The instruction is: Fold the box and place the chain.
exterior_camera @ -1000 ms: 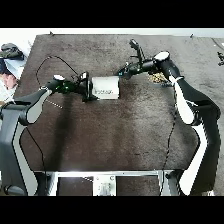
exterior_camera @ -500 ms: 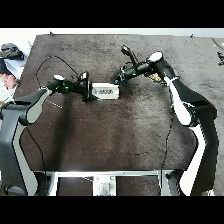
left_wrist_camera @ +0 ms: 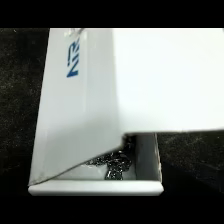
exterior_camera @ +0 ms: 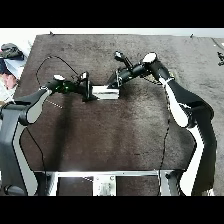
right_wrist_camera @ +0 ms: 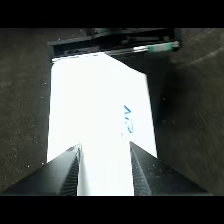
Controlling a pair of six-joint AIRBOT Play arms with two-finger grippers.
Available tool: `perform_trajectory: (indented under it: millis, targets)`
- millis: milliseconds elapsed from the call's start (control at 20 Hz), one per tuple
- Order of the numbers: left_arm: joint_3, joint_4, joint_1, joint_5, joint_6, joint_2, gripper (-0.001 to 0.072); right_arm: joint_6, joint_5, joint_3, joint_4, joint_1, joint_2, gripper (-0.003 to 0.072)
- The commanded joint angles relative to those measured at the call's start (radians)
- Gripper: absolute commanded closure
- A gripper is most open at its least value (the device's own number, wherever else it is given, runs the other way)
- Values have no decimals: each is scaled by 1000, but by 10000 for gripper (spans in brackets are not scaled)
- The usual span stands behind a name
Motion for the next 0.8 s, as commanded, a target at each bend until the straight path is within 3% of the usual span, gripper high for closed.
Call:
perform_trajectory:
  millis: [0,300,750]
  targets:
    - [0,0,0,0,0,-1,291,-53,1,1,-26,13,0,329]
    - [0,0,0,0,0,-1,291,16,33,0,-23,7,31,331]
    - [0,0,0,0,0,-1,291,-29,-73,-54,-23,-11,61,331]
